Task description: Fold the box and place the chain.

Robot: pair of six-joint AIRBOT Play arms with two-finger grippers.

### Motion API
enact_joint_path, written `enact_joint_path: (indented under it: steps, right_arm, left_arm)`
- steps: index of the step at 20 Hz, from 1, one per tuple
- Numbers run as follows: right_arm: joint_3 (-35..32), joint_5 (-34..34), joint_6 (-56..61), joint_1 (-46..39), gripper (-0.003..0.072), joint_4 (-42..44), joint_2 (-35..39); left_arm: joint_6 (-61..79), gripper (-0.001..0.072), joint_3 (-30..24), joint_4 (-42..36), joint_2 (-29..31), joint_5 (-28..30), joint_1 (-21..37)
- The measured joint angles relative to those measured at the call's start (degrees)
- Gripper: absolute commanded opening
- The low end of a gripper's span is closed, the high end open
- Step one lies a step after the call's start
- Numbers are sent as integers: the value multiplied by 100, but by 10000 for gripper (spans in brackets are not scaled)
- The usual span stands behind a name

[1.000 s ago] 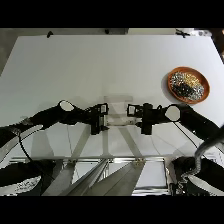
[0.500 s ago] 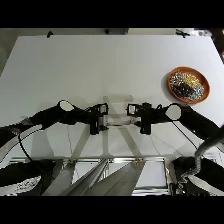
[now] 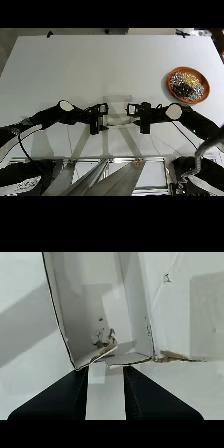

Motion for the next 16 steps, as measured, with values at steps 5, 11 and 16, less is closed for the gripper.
enact_joint_path:
  steps: [5,11,16]
  right_arm:
    - [2,42,-24,4,223,-697,0]
    - [2,-210,-358,4,222,-756,0]
    - [2,-173,-984,2,219,-382,0]
  left_arm:
    - [-17,208,0,-20,-2,15,-4]
    - [-2,208,0,-7,-2,9,-4]
    - [0,208,0,-4,-2,4,-4]
